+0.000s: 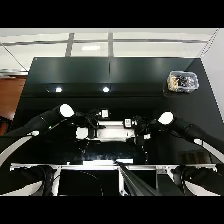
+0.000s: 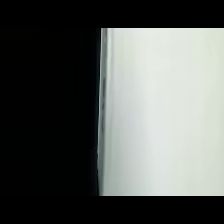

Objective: Fold the box and place the chain.

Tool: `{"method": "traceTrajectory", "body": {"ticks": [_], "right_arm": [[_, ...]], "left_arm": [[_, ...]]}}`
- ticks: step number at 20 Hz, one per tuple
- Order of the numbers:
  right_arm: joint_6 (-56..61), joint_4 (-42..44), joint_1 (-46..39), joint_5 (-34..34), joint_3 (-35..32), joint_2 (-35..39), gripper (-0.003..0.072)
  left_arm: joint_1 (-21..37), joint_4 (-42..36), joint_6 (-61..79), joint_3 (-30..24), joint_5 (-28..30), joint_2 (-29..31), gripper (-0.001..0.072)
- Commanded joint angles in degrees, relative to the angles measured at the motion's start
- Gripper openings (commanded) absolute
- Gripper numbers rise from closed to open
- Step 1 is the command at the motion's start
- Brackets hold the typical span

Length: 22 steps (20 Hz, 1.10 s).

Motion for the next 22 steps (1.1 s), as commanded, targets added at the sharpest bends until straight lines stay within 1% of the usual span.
{"method": "traceTrajectory", "body": {"ticks": [1, 8, 9, 10, 11, 12, 13, 14, 15, 16, 17, 19, 20, 21, 22], "right_arm": [[-0.1, -0.2, 0.0, -0.7, 0.0, -0.6, 0.0645], [0.0, -0.2, 0.0, -0.9, 0.0, -0.6, 0.0644], [0.0, -0.2, 0.0, -0.9, 0.0, -0.6, 0.0623], [0.0, -0.2, 0.0, -0.9, 0.0, -0.6, 0.0507], [0.0, -0.2, 0.0, -0.9, 0.0, -0.6, 0.0492], [0.0, -0.2, 0.0, -0.9, 0.0, -0.6, 0.0492], [0.0, -0.2, 0.0, -0.9, 0.0, -0.6, 0.0492], [0.0, -0.2, 0.0, -0.9, 0.0, -0.6, 0.0492], [0.0, -0.2, 0.0, -0.9, 0.0, -0.6, 0.0492], [0.0, -0.2, 0.0, -0.9, 0.0, -0.6, 0.0492], [0.0, -0.2, 0.0, -0.9, 0.0, -0.6, 0.0492], [0.0, -0.3, 0.0, -0.9, 0.0, -0.6, 0.0492], [0.0, -0.3, 0.0, -0.9, 0.0, -0.6, 0.0492], [0.0, -0.2, 0.0, -0.9, 0.0, -0.6, 0.0492], [0.0, -0.2, 0.0, -0.9, 0.0, -0.6, 0.0492]], "left_arm": [[0.0, 0.0, 0.0, 0.1, 0.1, 0.0, 0.0027], [0.0, -0.2, 0.0, 0.1, -0.1, 0.0, 0.0027], [0.0, -0.2, 0.0, 0.1, -0.1, 0.0, 0.0027], [0.0, -0.2, 0.0, 0.1, 0.0, 0.0, 0.0027], [0.0, -0.2, 0.0, 0.1, 0.0, 0.0, 0.003], [0.0, -0.2, 0.0, 0.1, 0.0, 0.0, 0.0104], [0.0, -0.1, 0.0, 0.1, 0.2, 0.2, 0.0321], [0.1, -0.1, -0.1, 0.1, 0.3, 0.5, 0.0466], [0.3, 0.5, -0.8, 0.1, 0.3, 1.3, 0.054], [0.6, 2.4, -2.7, 0.1, 0.1, 2.6, 0.054], [1.2, 5.9, -6.4, 0.1, 0.0, 4.6, 0.054], [3.0, 13.7, -18.6, 0.1, -1.6, 9.7, 0.054], [4.1, 16.9, -23.6, 0.1, -4.8, 12.4, 0.054], [5.4, 20.6, -26.4, 0.1, -10.4, 15.2, 0.0536], [6.5, 24.2, -28.5, 0.1, -16.0, 17.2, 0.0451]]}}
